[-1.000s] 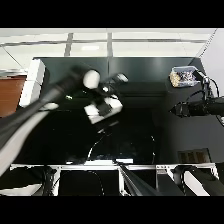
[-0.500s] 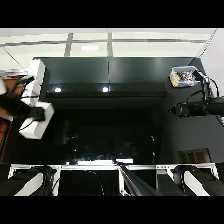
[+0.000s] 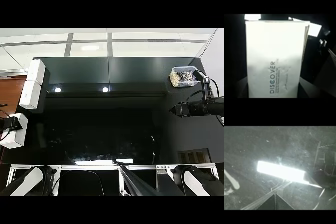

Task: Fold the box and place the chain.

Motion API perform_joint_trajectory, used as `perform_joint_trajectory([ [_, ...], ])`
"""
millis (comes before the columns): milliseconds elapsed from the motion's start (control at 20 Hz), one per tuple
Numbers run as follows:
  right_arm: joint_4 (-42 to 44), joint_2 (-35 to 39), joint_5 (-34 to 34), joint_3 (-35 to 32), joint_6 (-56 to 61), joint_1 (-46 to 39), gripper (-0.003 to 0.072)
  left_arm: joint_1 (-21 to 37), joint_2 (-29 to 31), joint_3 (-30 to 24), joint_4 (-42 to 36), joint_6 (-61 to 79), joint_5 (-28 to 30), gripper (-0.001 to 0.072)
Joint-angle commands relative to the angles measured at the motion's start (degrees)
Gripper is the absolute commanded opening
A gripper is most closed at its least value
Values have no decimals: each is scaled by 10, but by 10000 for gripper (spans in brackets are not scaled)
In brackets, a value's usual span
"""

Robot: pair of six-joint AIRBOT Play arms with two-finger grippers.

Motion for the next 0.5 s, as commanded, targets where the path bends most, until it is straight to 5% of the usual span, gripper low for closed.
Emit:
perform_joint_trajectory([
  [0, 0, 0, 0, 0, 16, 0, 19, 25, -29, -2, -63, 99, 53, 330],
  [450, 7, 0, 13, 0, 53, 0, 19, 1, -113, 39, -73, 138, 117, 330],
])
